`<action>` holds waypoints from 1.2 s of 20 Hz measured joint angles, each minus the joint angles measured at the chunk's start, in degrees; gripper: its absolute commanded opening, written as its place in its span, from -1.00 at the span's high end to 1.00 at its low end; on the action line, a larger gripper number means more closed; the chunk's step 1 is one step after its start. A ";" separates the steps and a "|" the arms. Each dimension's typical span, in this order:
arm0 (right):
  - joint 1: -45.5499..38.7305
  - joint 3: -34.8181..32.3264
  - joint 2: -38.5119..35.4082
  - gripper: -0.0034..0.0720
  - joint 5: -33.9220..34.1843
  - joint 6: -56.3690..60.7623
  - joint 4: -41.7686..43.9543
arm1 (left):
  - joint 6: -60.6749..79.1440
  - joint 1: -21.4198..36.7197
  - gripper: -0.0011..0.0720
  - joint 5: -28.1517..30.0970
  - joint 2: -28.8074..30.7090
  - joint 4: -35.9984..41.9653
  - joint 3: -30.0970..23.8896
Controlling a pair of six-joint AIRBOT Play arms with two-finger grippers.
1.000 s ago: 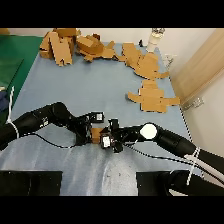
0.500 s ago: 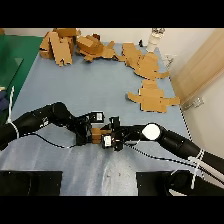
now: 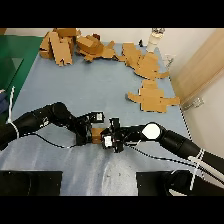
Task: Fold the box.
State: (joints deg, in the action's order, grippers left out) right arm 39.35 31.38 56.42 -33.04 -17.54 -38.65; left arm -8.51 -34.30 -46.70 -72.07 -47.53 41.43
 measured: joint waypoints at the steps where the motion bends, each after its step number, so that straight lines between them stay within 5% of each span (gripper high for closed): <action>1: 0.00 -0.02 0.28 0.50 -0.31 0.11 0.00 | 0.00 0.00 -0.30 -0.02 0.00 -0.02 0.00; 6: 0.00 -0.04 1.55 0.44 -1.70 0.13 0.02 | -0.02 0.00 -0.30 -0.07 0.00 -0.02 0.00; 7: 0.00 -0.04 1.64 0.26 -2.14 0.15 0.04 | 0.00 0.00 -0.30 -0.07 0.00 -0.07 0.00; 9: 0.00 -0.07 1.55 0.25 -2.97 0.24 0.00 | 0.09 0.00 -0.30 -0.11 0.00 -0.13 0.00; 11: -0.02 -0.07 0.81 -0.27 -3.43 1.79 -0.13 | -0.02 0.00 -0.30 -0.15 0.00 -0.09 0.00; 16: -0.07 -0.02 -3.32 -0.28 -0.15 10.10 -1.03 | -0.07 0.00 -0.30 -0.17 0.00 -0.04 0.00; 17: -0.04 -0.02 -4.48 -0.15 0.50 12.68 -1.27 | -0.07 0.00 -0.30 -0.17 0.00 -0.02 0.00; 19: -0.09 -0.02 -6.75 0.88 1.42 20.85 -1.66 | -0.07 0.00 -0.30 -0.15 0.00 -0.02 0.00; 24: 1.01 -0.61 -9.05 0.91 4.39 67.80 -1.05 | -0.07 0.00 -0.30 -0.04 0.00 0.00 0.00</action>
State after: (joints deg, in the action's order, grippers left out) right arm 40.36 30.76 47.37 -28.64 50.26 -39.70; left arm -8.58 -34.30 -46.74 -72.07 -47.53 41.43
